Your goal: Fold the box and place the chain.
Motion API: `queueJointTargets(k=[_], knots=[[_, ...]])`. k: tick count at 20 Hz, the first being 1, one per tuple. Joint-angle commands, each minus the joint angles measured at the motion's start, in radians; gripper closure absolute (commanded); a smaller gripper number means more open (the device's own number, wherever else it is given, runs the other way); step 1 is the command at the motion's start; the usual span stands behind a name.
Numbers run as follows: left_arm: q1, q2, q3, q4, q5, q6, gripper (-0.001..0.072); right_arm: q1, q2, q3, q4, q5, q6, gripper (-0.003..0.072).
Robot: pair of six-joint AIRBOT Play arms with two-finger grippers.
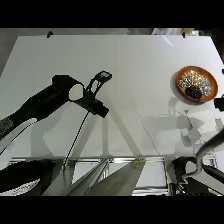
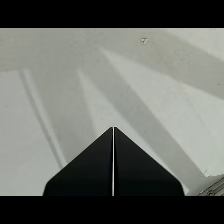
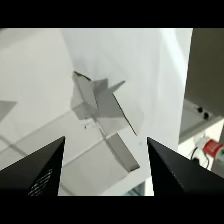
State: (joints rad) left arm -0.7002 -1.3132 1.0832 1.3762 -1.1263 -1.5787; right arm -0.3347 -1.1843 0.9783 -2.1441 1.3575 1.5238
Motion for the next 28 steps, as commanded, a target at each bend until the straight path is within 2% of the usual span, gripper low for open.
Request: queueJointTargets(k=[1, 4, 6, 9, 10, 11, 12, 13, 15, 17, 20, 23, 26, 28], knots=[[0.000, 0.000, 0.000, 0.000, 0.000, 0.000, 0.0700, -0.199, -0.077, 0.005, 0.042, 0.005, -0.121, 0.0155], [0.000, 0.000, 0.000, 0.000, 0.000, 0.000, 0.0700, -0.224, -0.153, 0.005, 0.019, -0.012, -0.190, 0.0164], [0.000, 0.000, 0.000, 0.000, 0.000, 0.000, 0.0700, -0.221, -0.204, 0.005, -0.004, -0.024, -0.200, 0.0198], [0.000, 0.000, 0.000, 0.000, 0.000, 0.000, 0.0700, -0.221, -0.272, 0.005, -0.131, -0.040, -0.119, 0.0239], [0.000, 0.000, 0.000, 0.000, 0.000, 0.000, 0.0700, -0.221, -0.293, 0.005, -0.172, -0.045, -0.086, 0.0353], [0.000, 0.000, 0.000, 0.000, 0.000, 0.000, 0.0700, -0.221, -0.311, 0.005, -0.179, -0.050, -0.079, 0.0406], [0.000, 0.000, 0.000, 0.000, 0.000, 0.000, 0.0700, -0.221, -0.327, 0.005, -0.166, -0.051, -0.079, 0.0518], [0.000, 0.000, 0.000, 0.000, 0.000, 0.000, 0.0700, -0.221, -0.338, 0.005, -0.127, -0.044, -0.079, 0.0667], [0.000, 0.000, 0.000, 0.000, 0.000, 0.000, 0.0700, -0.209, -0.335, 0.005, -0.032, -0.029, -0.081, 0.0674], [0.000, 0.000, 0.000, 0.000, 0.000, 0.000, 0.0700, -0.148, -0.306, 0.005, -0.005, 0.006, -0.085, 0.0675], [0.000, 0.000, 0.000, 0.000, 0.000, 0.000, 0.0700, -0.029, -0.193, 0.004, 0.164, 0.016, -0.111, 0.0675], [0.000, 0.000, 0.000, 0.000, 0.000, 0.000, 0.0700, 0.100, -0.031, -0.037, 0.402, -0.076, -0.124, 0.0676], [0.000, 0.000, 0.000, 0.000, 0.000, 0.000, 0.0700, 0.233, 0.129, -0.171, 0.594, -0.180, -0.111, 0.0676], [0.000, 0.000, 0.000, 0.000, 0.000, 0.000, 0.0700, 0.317, 0.201, -0.269, 0.658, -0.234, -0.078, 0.0675]])
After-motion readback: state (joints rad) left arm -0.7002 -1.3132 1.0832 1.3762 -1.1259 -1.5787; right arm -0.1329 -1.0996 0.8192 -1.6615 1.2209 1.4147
